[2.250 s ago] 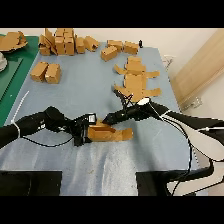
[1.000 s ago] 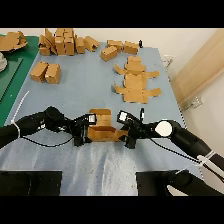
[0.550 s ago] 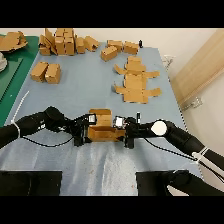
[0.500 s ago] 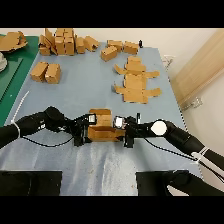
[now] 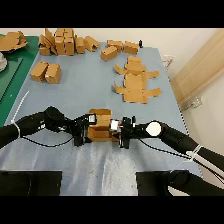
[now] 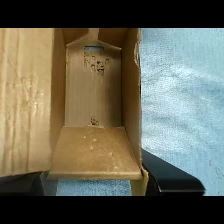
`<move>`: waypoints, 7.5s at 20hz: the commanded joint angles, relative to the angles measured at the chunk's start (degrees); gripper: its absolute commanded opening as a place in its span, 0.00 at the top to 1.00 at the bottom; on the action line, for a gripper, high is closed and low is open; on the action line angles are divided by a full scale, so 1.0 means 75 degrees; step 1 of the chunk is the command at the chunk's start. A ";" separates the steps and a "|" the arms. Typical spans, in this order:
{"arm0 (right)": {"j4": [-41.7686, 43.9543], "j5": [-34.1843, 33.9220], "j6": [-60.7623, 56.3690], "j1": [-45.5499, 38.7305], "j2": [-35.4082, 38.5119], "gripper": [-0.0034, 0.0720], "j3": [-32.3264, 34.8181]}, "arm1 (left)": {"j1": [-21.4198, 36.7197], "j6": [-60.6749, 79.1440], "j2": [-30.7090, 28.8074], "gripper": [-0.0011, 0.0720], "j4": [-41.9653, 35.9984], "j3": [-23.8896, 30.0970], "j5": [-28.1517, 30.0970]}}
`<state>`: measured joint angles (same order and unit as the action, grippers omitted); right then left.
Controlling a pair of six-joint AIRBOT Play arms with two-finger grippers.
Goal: Fold the box.
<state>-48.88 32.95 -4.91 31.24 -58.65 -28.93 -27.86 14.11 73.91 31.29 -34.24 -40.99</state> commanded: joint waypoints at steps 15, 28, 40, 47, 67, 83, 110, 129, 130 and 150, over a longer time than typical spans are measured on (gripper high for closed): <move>0.0688 -0.0868 0.0070 0.0656 -0.0458 0.33 -0.0006 | 0.0000 0.0000 0.0006 0.45 0.0003 0.0000 0.0000; -0.4412 0.0632 -0.7813 0.0216 0.1291 0.95 0.0000 | 0.0000 -0.0003 0.0006 0.45 0.0000 0.0000 0.0000; -0.3360 0.2017 -1.2415 -0.1690 0.1137 0.95 0.0178 | 0.0000 0.0000 0.0006 0.45 0.0000 0.0000 0.0000; 0.0912 0.1227 -0.9401 -0.1676 -0.0597 0.95 0.0175 | 0.0000 -0.0003 0.0006 0.45 0.0000 0.0000 0.0003; 0.1810 0.1364 -0.9299 -0.0956 -0.0044 0.36 -0.0227 | 0.0000 0.0000 0.0006 0.45 0.0000 0.0000 0.0000; -0.4648 0.3267 -1.4994 0.1722 -0.2122 0.36 -0.3296 | 0.0000 0.0000 0.0006 0.45 0.0000 0.0000 0.0003; -0.5269 0.5047 -1.6961 0.2177 -0.3748 0.41 -0.4887 | 0.0000 0.0000 0.0006 0.45 0.0000 0.0000 0.0000; -0.5968 0.5295 -1.8022 0.2002 -0.1644 0.96 -0.4651 | 0.0000 0.0000 0.0006 0.45 0.0000 0.0000 0.0000; -0.5948 0.5187 -1.7996 0.1792 -0.1620 0.96 -0.4514 | 0.0000 0.0000 0.0006 0.45 0.0000 0.0000 0.0000; 0.4427 0.4945 -0.6455 -0.2014 -0.4348 0.96 -0.3861 | 0.0000 0.0000 0.0006 0.45 0.0000 0.0003 0.0000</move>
<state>-14.94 63.96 -58.65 13.72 -90.37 -57.34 -27.86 14.09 73.93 31.29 -34.24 -40.99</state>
